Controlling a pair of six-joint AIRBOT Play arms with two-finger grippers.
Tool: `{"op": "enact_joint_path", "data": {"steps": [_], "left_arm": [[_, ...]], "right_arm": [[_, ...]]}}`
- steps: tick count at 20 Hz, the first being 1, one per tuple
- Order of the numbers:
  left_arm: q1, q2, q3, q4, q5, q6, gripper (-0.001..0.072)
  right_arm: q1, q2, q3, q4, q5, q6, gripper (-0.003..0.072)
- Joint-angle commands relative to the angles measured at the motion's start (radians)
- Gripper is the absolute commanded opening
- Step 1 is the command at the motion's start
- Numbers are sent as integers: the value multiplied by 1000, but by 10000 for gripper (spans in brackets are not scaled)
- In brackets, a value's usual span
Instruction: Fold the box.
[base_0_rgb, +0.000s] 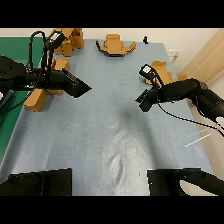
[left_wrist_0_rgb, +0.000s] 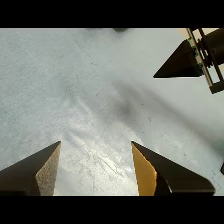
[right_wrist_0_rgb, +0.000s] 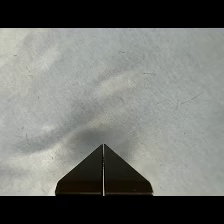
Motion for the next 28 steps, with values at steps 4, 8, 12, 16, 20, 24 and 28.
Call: {"op": "enact_joint_path", "data": {"steps": [4, 8, 12, 16, 20, 24, 28], "left_arm": [[0, 0, 1, 0, 0, 1, 689], [0, 0, 1, 0, 0, 1, 689], [0, 0, 1, 0, 0, 1, 689], [0, 0, 1, -6, 12, 1, 689], [0, 0, 1, -24, 46, 0, 689], [-2, 0, 1, -74, 43, -2, 689], [-2, 0, 1, -106, 57, -2, 689]], "right_arm": [[1, 2, 1, 19, -66, 97, 4], [-15, 6, 77, 20, -80, 418, 5], [-143, 5, 320, -42, -101, 494, 258], [-414, -50, 494, -277, -29, 701, 691], [-642, -230, 578, -264, 23, 737, 690], [-709, -489, 699, -277, 12, 724, 687], [-710, -798, 973, -268, -68, 694, 685]]}}
